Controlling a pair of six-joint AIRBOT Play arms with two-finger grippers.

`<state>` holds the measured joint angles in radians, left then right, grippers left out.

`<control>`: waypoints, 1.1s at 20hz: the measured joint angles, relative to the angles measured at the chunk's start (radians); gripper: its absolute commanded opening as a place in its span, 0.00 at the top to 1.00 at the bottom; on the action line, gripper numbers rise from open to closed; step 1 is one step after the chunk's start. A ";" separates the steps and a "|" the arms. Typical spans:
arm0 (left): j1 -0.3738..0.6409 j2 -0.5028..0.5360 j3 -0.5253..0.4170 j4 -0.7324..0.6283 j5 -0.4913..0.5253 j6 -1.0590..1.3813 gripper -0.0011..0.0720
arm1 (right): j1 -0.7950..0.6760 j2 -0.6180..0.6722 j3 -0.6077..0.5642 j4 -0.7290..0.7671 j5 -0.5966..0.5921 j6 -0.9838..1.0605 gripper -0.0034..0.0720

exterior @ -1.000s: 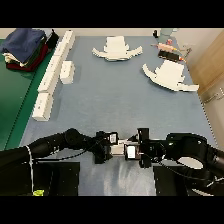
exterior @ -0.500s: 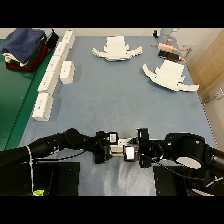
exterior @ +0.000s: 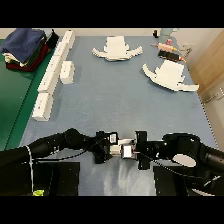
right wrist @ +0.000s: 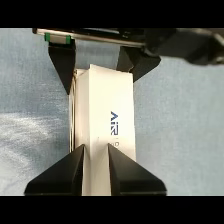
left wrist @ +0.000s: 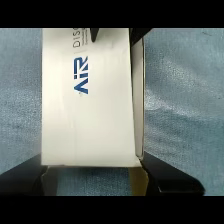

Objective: Fold the box.

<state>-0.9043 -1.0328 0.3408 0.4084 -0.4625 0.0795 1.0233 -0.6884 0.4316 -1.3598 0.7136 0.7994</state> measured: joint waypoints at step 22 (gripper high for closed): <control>0.000 0.000 0.000 -0.001 0.000 -0.001 0.35 | -0.001 0.084 -0.090 0.226 -0.200 0.271 0.95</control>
<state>-0.9043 -1.0328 0.3408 0.4072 -0.4629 0.0784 1.0222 -0.6041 0.3412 -1.1336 0.5133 1.0702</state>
